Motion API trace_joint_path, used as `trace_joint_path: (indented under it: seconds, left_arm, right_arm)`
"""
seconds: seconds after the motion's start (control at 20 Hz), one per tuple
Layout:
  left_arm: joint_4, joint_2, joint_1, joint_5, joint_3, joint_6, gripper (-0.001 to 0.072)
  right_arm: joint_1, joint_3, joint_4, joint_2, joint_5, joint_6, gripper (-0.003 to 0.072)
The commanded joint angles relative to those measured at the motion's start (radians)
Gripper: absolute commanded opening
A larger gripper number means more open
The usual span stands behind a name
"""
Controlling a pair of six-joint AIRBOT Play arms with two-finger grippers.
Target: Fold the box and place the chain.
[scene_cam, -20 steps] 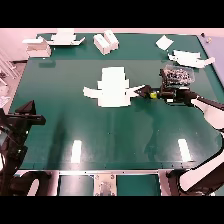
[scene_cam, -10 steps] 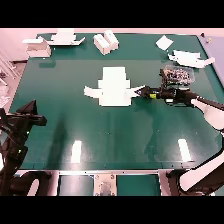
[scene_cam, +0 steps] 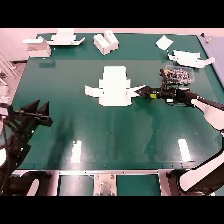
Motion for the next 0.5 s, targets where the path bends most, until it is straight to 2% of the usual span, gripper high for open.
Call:
trace_joint_path:
  seconds: [0.0, 0.05, 0.1, 0.15, 0.25, 0.35, 0.45]
  left_arm:
    - [-0.001, -0.066, -0.001, -0.014, 0.018, -0.005, 0.0373]
    - [-0.011, -0.066, -0.001, -0.030, 0.018, -0.039, 0.0373]
    - [-0.019, -0.066, -0.001, -0.097, 0.018, -0.085, 0.0373]
    - [-0.020, -0.067, -0.001, -0.161, 0.024, -0.038, 0.0372]
    - [-0.017, -0.083, -0.001, -0.209, 0.049, -0.023, 0.0373]
    - [-0.006, -0.174, -0.001, -0.211, 0.109, 0.005, 0.0374]
    - [0.008, -0.309, 0.000, -0.285, 0.201, 0.046, 0.0374]
  right_arm:
    - [0.000, 0.000, -0.001, -0.001, 0.002, 0.000, 0.0000]
    - [0.000, 0.000, -0.002, -0.001, 0.002, 0.000, 0.0000]
    - [0.000, 0.000, -0.002, -0.001, 0.002, 0.000, 0.0000]
    - [0.000, 0.000, -0.002, -0.001, 0.002, 0.000, 0.0000]
    - [0.002, 0.000, -0.009, -0.001, 0.012, -0.002, 0.0000]
    - [0.002, 0.000, -0.008, -0.001, 0.012, -0.003, 0.0000]
    - [0.002, 0.000, -0.010, -0.001, 0.013, -0.003, 0.0000]
